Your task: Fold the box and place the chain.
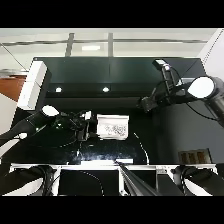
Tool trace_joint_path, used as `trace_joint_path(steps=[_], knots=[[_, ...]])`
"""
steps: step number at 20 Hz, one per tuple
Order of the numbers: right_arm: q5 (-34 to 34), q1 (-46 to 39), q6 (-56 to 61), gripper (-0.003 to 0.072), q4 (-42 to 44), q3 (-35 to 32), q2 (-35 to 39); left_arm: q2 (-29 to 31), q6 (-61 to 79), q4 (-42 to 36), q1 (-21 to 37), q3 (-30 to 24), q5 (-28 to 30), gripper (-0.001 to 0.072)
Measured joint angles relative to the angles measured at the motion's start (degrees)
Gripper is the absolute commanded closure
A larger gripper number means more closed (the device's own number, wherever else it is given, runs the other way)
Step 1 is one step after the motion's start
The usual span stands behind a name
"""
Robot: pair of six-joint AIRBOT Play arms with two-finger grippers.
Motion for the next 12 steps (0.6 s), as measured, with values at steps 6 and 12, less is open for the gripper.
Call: trace_joint_path(steps=[6,12], knots=[[-1.88,6.47,-14.34,-0.0017,3.06,-0.09,-6.10,0.00,0.00,0.13,0.00,0.00,0.02,0.0227],[5.99,8.31,-22.75,-0.0017,3.54,0.04,-6.82,0.00,-0.02,0.15,0.00,0.00,0.04,0.0227]])
